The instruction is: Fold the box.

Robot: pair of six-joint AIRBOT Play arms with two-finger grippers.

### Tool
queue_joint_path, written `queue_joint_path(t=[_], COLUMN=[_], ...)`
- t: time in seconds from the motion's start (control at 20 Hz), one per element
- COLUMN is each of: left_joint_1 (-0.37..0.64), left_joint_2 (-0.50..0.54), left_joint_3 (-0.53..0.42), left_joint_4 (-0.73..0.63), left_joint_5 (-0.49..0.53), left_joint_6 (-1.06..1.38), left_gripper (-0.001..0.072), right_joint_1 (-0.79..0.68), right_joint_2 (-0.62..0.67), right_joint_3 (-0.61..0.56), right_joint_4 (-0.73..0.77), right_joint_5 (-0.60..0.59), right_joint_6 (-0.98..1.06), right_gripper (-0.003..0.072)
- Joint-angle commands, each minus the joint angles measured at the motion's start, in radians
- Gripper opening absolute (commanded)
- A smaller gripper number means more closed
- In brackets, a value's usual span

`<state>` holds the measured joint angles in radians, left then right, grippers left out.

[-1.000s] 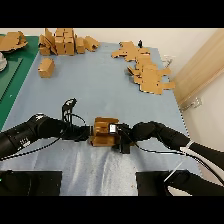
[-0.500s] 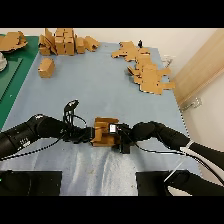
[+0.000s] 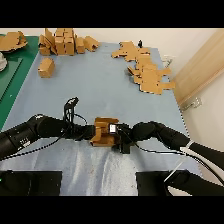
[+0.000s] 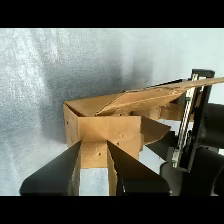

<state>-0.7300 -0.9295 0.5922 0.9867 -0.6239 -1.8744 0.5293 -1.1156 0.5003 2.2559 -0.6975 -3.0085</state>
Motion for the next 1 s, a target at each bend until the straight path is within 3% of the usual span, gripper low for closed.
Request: queue_joint_path(t=[0.0, 0.2, 0.5, 0.65, 0.95], left_joint_1=[0.000, 0.000, -0.010, -0.049, -0.074], left_joint_2=[-0.001, -0.021, -0.067, -0.122, -0.238], left_joint_3=[0.001, 0.001, 0.062, 0.108, 0.163], left_joint_4=[0.001, 0.001, 0.005, 0.013, 0.123], left_joint_5=[-0.028, -0.107, -0.113, -0.121, -0.201], left_joint_6=[0.034, 0.023, 0.023, 0.016, -0.072], left_gripper=[0.0253, 0.0253, 0.0254, 0.0313, 0.0313], right_joint_1=[0.000, 0.000, 0.000, 0.000, 0.000], right_joint_2=[-0.001, -0.001, -0.001, -0.001, -0.001], right_joint_3=[-0.001, -0.001, -0.001, -0.001, -0.001], right_joint_4=[0.000, 0.000, 0.000, 0.000, 0.000], right_joint_5=[0.000, 0.000, 0.000, 0.000, 0.000], right_joint_6=[0.000, 0.000, 0.000, 0.000, 0.000], right_gripper=[0.0516, 0.0516, 0.0516, 0.0516, 0.0516])
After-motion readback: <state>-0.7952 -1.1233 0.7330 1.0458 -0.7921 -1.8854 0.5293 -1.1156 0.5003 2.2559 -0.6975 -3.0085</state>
